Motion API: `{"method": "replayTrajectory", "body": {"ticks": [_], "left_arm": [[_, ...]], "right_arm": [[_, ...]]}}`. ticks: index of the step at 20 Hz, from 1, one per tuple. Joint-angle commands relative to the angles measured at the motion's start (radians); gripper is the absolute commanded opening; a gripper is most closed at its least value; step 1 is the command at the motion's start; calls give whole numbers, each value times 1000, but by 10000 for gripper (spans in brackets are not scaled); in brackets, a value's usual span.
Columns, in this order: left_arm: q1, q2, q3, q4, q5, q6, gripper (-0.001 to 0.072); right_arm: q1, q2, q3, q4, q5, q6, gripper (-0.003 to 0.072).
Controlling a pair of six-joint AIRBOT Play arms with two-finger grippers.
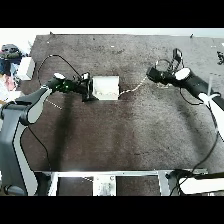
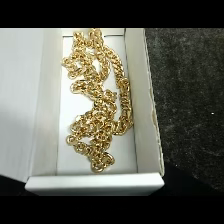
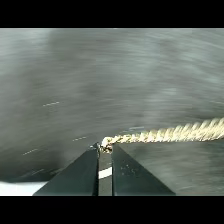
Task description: Fold the box and place the chain.
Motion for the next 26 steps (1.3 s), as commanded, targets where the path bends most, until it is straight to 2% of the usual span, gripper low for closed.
{"method": "replayTrajectory", "body": {"ticks": [1,5,7,12,16,26], "left_arm": [[0,0,0,0,0,0,288],[0,0,0,0,0,0,287],[0,0,0,1,0,0,288],[0,0,0,0,0,0,288],[0,0,0,1,0,0,287],[0,0,0,0,0,0,288]], "right_arm": [[99,169,1,2,53,-39,11],[233,267,2,17,14,-38,11],[301,272,3,64,-40,-39,11],[423,267,31,62,-161,-39,11],[454,223,32,81,-209,-35,11],[480,-15,31,91,-167,-26,11]]}}
